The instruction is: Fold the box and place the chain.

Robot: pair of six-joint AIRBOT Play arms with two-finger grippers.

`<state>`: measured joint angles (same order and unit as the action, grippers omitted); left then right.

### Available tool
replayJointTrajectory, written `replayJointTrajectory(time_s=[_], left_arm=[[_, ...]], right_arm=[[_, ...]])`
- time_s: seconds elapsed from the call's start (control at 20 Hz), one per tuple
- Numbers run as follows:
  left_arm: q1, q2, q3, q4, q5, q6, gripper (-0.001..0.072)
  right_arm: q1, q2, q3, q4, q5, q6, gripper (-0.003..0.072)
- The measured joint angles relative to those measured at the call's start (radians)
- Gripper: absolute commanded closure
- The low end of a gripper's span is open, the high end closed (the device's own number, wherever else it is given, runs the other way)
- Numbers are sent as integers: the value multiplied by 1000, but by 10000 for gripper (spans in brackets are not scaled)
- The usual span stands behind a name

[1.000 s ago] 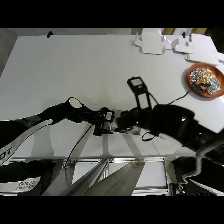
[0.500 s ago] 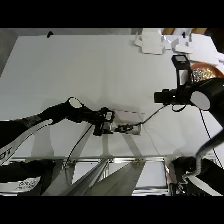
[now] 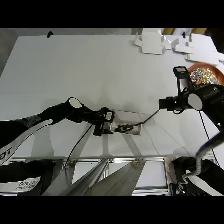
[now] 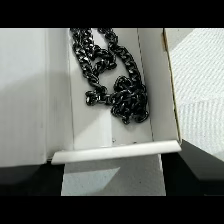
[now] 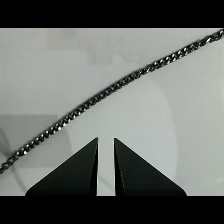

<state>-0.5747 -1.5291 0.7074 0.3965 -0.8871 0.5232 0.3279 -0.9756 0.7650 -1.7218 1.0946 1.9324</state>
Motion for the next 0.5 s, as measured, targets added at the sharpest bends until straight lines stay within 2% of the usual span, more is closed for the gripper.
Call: replayJointTrajectory(time_s=[0.15, 0.2, 0.25, 0.3, 0.5], left_arm=[[0, 0, 0, 0, 0, 0, 500], [0, 0, 0, 0, 0, 0, 500], [0, 0, 0, 0, 0, 0, 500], [0, 0, 0, 0, 0, 0, 500], [0, 0, 0, 0, 0, 0, 500]], right_arm=[[-2, -36, -10, 1, -16, -3, 557], [-3, -47, -11, 1, -24, -3, 520], [-3, -57, -12, 2, -31, -3, 417], [-3, -65, -13, 1, -38, -3, 356], [-3, -99, -14, 2, -59, -4, 358]])
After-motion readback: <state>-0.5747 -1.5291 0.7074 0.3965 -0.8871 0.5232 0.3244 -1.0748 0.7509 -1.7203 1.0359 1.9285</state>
